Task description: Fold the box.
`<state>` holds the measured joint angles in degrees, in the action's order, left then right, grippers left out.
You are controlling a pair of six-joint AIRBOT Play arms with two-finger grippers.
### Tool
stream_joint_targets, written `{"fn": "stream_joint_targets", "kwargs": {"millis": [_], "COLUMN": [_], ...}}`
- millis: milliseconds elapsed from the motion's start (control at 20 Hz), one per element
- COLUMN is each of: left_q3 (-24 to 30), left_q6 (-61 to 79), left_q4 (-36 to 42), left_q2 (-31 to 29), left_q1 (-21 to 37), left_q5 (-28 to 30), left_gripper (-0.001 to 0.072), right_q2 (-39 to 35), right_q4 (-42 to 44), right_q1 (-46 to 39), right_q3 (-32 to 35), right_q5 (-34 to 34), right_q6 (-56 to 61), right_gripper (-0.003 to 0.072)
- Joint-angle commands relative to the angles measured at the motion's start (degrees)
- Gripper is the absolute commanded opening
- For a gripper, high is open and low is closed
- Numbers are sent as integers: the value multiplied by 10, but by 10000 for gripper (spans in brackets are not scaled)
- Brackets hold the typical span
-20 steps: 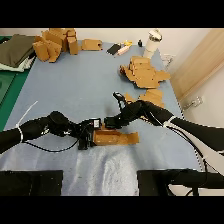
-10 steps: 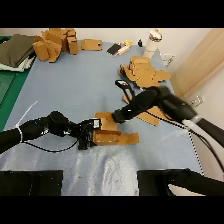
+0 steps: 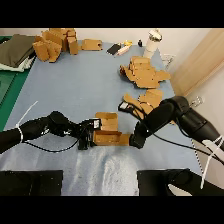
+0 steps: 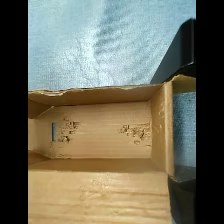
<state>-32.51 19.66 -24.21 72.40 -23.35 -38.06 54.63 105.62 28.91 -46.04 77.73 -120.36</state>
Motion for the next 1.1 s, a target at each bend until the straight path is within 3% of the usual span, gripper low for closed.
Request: {"fn": "stream_joint_targets", "kwargs": {"millis": [0,300,500,750,800,900,950,1000,1050], "left_q3": [0,0,0,0,0,0,0,0,0], "left_q6": [0,0,0,0,0,0,0,0,0], "left_q4": [0,0,0,0,0,0,0,0,0], "left_q2": [0,0,0,0,0,0,0,0,0], "left_q1": [0,0,0,0,0,0,0,0,0], "left_q5": [0,0,0,0,0,0,0,0,0], "left_gripper": [453,453,453,452,452,453,453,453,453], "right_q2": [3,56,78,82,82,83,87,91,94], "right_q4": [-2,24,37,68,66,67,67,67,66], "right_q1": [0,1,1,3,11,26,34,41,49], "right_q3": [59,60,60,60,60,60,60,60,60], "right_q5": [-80,-203,-236,-210,-214,-223,-233,-241,-249], "right_q6": [-143,-290,-318,-336,-338,-338,-338,-338,-339], "right_gripper": [529,529,529,520,497,260,215,110,92]}}
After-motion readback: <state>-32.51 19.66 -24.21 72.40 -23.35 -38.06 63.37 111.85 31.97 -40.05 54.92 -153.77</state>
